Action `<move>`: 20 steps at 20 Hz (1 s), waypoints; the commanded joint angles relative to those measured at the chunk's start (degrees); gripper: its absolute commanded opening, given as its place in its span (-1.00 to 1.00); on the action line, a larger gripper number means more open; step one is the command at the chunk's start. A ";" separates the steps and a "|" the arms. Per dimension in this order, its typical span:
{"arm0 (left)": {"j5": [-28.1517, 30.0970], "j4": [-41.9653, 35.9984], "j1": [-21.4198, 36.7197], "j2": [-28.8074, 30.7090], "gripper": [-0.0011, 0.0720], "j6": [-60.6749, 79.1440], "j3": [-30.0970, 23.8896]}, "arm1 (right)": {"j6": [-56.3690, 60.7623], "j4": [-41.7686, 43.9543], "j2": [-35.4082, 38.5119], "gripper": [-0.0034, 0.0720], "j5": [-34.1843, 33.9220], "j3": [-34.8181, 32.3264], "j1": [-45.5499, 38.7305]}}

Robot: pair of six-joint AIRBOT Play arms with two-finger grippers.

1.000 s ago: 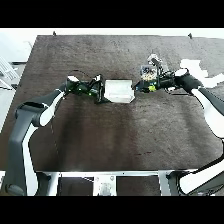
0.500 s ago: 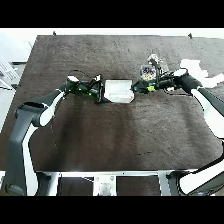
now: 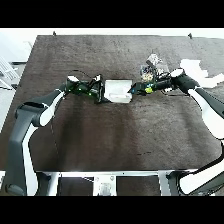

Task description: Fold the box and place the chain.

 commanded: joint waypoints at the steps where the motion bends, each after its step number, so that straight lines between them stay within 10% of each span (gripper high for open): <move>1: 0.00 0.00 0.00 0.04 0.03 0.00 0.00 | 1.99 -2.08 0.04 0.27 -0.85 0.15 0.48; 20: -0.17 0.00 0.00 0.04 0.03 0.00 0.00 | 31.91 -33.94 -0.13 0.25 -6.10 6.69 12.74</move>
